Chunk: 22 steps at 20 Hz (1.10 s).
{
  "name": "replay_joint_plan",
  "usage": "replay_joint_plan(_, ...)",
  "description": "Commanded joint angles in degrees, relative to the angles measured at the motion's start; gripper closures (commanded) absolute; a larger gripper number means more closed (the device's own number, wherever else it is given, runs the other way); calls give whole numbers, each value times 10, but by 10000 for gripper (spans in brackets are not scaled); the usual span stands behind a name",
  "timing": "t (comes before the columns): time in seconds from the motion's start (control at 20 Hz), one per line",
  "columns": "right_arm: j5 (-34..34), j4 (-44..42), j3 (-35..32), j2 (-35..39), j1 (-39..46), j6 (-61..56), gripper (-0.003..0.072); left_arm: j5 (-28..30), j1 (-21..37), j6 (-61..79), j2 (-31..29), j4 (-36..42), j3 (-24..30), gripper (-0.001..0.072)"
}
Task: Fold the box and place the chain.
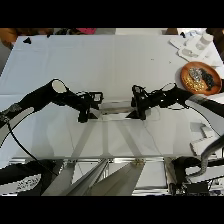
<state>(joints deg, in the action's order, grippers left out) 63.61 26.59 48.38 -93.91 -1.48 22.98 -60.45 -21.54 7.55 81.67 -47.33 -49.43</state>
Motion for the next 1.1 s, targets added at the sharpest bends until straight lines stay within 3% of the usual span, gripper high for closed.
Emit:
replay_joint_plan(0.0, 0, 0, 1, 0, 0, 0, 254, 12, 1, 1, 0, -19, 0, 202)
replay_joint_plan(0.65, 0, 0, 1, 0, 0, 0, 254, 12, 0, 9, 19, -39, 0, 206)
replay_joint_plan(0.95, 0, 0, 1, 0, 0, 0, 254, 2, 0, 75, 19, 18, 0, 220)
replay_joint_plan(1.05, 0, 0, 1, 0, 0, 0, 254, 2, 0, 76, 19, 18, 0, 291)
